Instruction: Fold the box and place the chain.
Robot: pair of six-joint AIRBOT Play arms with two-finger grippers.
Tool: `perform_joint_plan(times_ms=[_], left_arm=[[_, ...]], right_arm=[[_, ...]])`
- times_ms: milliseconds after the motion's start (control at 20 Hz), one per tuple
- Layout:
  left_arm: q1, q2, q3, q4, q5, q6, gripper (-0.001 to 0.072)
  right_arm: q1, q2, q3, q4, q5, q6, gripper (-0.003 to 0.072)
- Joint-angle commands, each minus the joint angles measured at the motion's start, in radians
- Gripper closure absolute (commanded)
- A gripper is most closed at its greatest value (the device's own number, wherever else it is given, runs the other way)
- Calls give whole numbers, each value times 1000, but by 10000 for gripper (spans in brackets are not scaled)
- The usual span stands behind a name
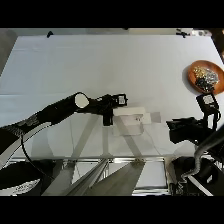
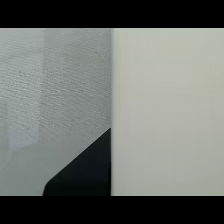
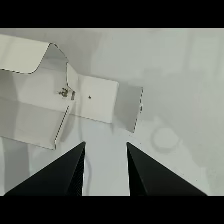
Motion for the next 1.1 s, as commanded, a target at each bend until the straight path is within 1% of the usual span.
perform_joint_plan(times_ms=[0, 350, 750, 800, 950, 1050], left_arm=[[0, -6, -1, -26, 32, -1, 707], [0, -55, -1, -26, 28, -1, 703], [0, -64, -1, -26, 14, 27, 703], [0, -64, -1, -27, 2, 53, 704], [0, -64, -1, -27, -84, 124, 705], [1, -64, -1, -26, -112, 127, 705]], right_arm=[[1, 1, 1, 0, 0, 0, 387], [1, 1, 1, 0, 0, 0, 387], [1, 1, 1, 0, 0, 0, 387], [1, 1, 1, 0, 0, 0, 387], [1, 1, 1, 0, 0, 0, 387], [1, 1, 1, 0, -1, 0, 387]])
